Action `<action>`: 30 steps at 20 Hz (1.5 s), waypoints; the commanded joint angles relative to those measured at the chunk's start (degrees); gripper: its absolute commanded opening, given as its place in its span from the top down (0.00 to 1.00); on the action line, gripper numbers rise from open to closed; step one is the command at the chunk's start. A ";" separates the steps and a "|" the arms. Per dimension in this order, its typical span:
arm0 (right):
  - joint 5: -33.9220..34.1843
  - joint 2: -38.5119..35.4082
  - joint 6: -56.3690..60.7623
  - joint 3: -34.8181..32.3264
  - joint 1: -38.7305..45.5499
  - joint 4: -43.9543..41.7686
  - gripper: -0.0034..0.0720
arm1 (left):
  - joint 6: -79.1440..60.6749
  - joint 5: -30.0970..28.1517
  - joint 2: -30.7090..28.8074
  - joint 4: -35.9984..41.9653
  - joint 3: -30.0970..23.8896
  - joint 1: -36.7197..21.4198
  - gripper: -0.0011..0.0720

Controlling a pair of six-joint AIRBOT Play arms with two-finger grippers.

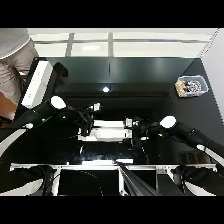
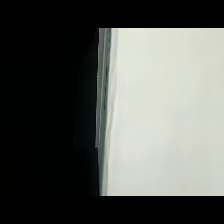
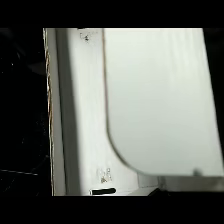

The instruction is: Fold the box and place the chain.

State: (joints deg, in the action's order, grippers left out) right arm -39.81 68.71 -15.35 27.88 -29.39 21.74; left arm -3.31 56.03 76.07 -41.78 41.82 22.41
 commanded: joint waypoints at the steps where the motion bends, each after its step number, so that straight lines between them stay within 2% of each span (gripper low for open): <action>1: 0.85 0.31 2.51 0.02 -0.28 2.29 0.13 | 0.04 -0.09 -0.04 0.02 0.00 -0.02 0.95; 7: 4.94 0.61 8.31 0.07 -3.15 8.09 0.13 | 0.04 -0.09 -0.04 0.02 0.00 -0.02 0.95; 26: 6.01 1.05 10.71 0.33 -3.96 10.23 0.13 | 0.02 -0.09 -0.04 0.02 0.00 0.00 0.95; 27: 6.01 1.05 10.71 0.33 -3.96 10.23 0.26 | 0.02 -0.11 -0.04 0.02 0.00 0.00 0.95; 28: 6.01 1.05 10.71 0.35 -3.96 10.23 0.30 | 0.02 -0.11 -0.04 0.02 0.00 0.00 0.95; 30: 5.99 1.05 10.71 0.35 -3.93 10.21 0.30 | 0.02 -0.11 -0.04 0.02 0.00 -0.02 0.95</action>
State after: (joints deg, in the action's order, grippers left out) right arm -33.87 69.71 -4.73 28.18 -33.30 31.92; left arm -3.27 55.96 76.05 -41.76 41.82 22.41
